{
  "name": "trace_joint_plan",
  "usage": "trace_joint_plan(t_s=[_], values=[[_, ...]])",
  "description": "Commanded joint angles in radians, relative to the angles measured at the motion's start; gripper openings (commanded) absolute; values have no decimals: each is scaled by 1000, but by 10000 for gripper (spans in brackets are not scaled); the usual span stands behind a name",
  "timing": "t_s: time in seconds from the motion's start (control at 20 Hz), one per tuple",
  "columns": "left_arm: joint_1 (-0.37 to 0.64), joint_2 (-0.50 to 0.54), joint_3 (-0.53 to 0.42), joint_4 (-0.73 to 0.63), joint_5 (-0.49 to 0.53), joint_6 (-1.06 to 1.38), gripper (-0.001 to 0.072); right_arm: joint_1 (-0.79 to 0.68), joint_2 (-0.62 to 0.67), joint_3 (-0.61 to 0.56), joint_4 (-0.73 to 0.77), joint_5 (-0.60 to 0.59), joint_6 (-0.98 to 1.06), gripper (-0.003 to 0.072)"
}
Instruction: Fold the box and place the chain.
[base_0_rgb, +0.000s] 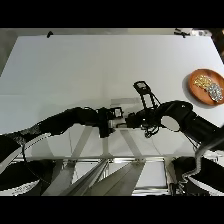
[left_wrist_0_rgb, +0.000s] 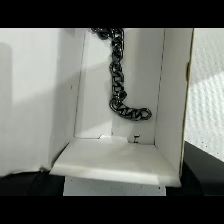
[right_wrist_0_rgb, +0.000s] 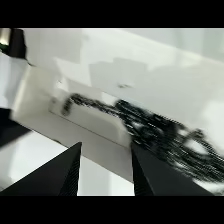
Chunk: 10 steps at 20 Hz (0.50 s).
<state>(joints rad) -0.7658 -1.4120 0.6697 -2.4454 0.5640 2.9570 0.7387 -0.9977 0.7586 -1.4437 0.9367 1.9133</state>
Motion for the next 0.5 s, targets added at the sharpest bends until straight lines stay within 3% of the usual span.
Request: trace_joint_plan(t_s=[0.0, 0.25, 0.4, 0.45], values=[[0, 0, 0, 0, 0, 0, 11, 0, 2, 71, -78, 234, -64, 355], [0, 0, 0, 0, 0, 0, 11, -1, 16, 89, -331, 411, -74, 355], [0, 0, 0, 0, 0, 0, 11, -71, 12, 89, -335, 432, -116, 366], [0, 0, 0, 0, 0, 0, 11, -111, 5, 89, -335, 414, -116, 457]])
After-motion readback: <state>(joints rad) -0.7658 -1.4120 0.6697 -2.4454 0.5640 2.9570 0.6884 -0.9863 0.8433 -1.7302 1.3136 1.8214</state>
